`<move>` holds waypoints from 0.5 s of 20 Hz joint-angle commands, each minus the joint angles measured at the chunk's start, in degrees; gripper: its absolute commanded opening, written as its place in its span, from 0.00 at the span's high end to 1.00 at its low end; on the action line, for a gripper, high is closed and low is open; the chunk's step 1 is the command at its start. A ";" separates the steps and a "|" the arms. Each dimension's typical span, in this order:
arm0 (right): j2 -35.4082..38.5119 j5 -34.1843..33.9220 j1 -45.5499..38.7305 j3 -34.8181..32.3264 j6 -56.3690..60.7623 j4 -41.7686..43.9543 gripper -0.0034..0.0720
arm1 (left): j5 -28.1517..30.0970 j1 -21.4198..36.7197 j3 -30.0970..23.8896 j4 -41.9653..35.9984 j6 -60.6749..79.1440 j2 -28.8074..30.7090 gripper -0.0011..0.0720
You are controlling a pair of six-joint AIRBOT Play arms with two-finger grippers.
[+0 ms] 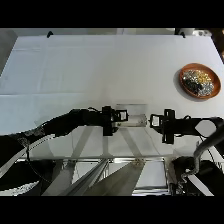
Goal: Fold the box and place the chain.
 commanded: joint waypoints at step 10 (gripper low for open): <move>-14.29 -12.85 -3.10 -0.07 -22.38 8.59 0.75 | 0.00 0.04 0.00 0.00 0.00 0.04 0.72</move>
